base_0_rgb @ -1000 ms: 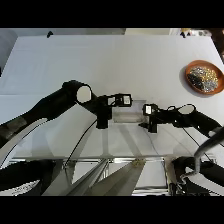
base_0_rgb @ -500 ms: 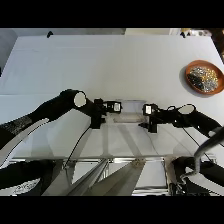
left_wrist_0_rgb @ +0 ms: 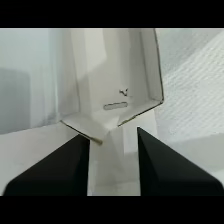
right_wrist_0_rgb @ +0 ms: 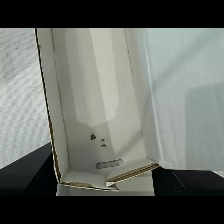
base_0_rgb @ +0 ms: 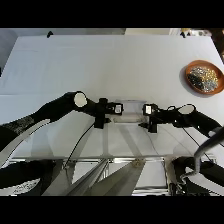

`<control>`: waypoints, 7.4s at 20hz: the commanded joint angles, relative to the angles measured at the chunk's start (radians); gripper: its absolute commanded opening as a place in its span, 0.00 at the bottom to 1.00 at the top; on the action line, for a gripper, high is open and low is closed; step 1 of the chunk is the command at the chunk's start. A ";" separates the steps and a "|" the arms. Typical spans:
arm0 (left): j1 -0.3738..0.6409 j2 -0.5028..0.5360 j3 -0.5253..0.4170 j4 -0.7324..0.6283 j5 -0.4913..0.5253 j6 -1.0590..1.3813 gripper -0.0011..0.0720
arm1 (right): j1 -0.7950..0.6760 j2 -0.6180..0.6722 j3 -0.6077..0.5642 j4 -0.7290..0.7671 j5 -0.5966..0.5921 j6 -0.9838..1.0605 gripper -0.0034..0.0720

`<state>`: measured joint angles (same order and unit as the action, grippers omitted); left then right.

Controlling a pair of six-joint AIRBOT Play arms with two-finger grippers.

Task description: Fold the box and place the chain.

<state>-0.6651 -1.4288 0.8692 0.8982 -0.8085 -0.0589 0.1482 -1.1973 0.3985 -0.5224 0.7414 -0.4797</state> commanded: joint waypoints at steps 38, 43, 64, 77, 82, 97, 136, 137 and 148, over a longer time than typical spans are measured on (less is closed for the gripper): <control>-0.014 0.131 0.000 0.032 -0.080 -0.459 0.02 | -0.001 0.000 0.000 0.000 0.000 0.000 0.52; 0.124 0.265 -0.010 0.241 -0.147 -1.093 0.02 | -0.001 0.000 0.000 0.000 0.000 0.000 0.52; 0.121 0.036 -0.188 -0.244 0.027 -1.252 0.02 | -0.001 0.000 0.000 0.000 0.000 0.000 0.52; 0.071 0.107 -0.127 -0.259 0.019 -1.239 0.14 | -0.001 0.000 0.000 0.000 0.000 0.000 0.52; 0.052 0.109 -0.116 -0.262 0.019 -1.239 0.14 | -0.001 0.000 0.000 0.000 0.000 0.000 0.52; -0.011 0.083 -0.027 -0.076 0.004 -1.438 0.49 | -0.001 0.000 0.000 0.000 0.000 0.000 0.52; -0.219 -0.296 0.451 0.468 -0.333 -2.358 0.35 | -0.001 0.000 0.000 0.000 0.000 0.000 0.52; -0.222 -0.296 0.451 0.469 -0.326 -2.382 0.35 | -0.001 0.000 0.000 0.000 0.000 0.000 0.52; -0.247 -0.295 0.451 0.508 -0.336 -2.409 0.06 | -0.001 0.000 0.000 0.000 0.000 0.000 0.52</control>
<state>-0.9100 -1.7237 1.3209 1.4067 -1.1412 -2.4695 0.1474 -1.1969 0.3988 -0.5236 0.7403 -0.4812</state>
